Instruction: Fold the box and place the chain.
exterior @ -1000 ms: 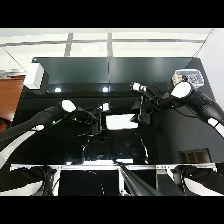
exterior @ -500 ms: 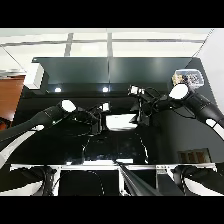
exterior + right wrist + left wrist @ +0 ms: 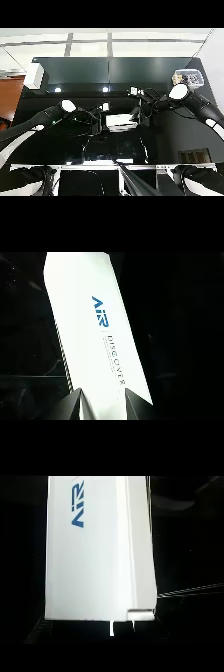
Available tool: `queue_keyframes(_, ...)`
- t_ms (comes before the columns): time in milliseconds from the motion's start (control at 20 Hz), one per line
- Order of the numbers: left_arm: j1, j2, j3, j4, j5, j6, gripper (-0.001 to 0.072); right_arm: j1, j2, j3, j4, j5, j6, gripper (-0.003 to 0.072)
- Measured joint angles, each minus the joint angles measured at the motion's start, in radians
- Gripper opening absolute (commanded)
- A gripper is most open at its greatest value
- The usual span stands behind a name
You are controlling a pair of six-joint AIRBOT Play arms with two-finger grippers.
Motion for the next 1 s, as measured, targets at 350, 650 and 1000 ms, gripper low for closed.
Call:
queue_keyframes(350, 0.000, 0.000, 0.000, 0.000, 0.000, 0.000, 0.0415, 0.000, 0.000, 0.000, -0.004, 0.004, 0.000, 0.0307)
queue_keyframes(650, 0.000, 0.000, 0.000, 0.000, 0.000, 0.001, 0.0415, 0.000, 0.000, -0.006, -0.005, 0.013, 0.000, 0.0306)
queue_keyframes(1000, 0.000, 0.000, 0.000, 0.000, 0.000, 0.001, 0.0415, 0.000, 0.000, -0.025, -0.003, 0.007, 0.000, 0.0306)
